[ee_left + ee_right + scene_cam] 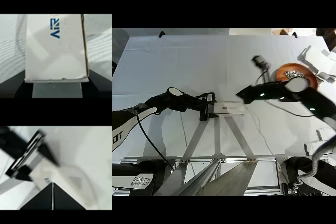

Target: Fold the box and place the chain.

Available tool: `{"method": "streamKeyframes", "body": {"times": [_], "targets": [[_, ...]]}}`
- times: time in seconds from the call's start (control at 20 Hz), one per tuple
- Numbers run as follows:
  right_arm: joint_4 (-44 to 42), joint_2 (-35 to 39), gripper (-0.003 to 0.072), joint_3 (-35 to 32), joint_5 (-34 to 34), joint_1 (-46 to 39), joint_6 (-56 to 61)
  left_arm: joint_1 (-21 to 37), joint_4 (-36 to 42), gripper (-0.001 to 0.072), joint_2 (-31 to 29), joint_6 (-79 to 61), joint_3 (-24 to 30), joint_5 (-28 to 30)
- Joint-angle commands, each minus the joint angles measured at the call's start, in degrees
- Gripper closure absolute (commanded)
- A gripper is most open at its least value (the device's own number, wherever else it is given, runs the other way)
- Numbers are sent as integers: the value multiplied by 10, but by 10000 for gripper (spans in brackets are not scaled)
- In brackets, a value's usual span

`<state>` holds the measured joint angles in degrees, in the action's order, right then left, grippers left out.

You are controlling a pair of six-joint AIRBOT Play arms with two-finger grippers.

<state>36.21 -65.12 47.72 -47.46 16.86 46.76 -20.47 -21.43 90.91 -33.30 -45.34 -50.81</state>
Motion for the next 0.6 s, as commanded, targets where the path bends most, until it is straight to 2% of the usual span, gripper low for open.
{"method": "streamKeyframes", "body": {"times": [0.0, 0.15, 0.3, 0.55], "targets": [[146, 90, 679, 0, -56, -97, 77, 0, 0, 497, 0, -1, 0, 0], [311, 147, 679, 0, -104, -175, 163, 0, 0, 497, 0, -1, 0, 0], [429, 171, 679, 0, -156, -235, 212, 0, 0, 497, 0, -1, 0, 0], [459, 172, 679, 0, -188, -306, 214, 0, 0, 497, 0, -1, 0, 0]]}}
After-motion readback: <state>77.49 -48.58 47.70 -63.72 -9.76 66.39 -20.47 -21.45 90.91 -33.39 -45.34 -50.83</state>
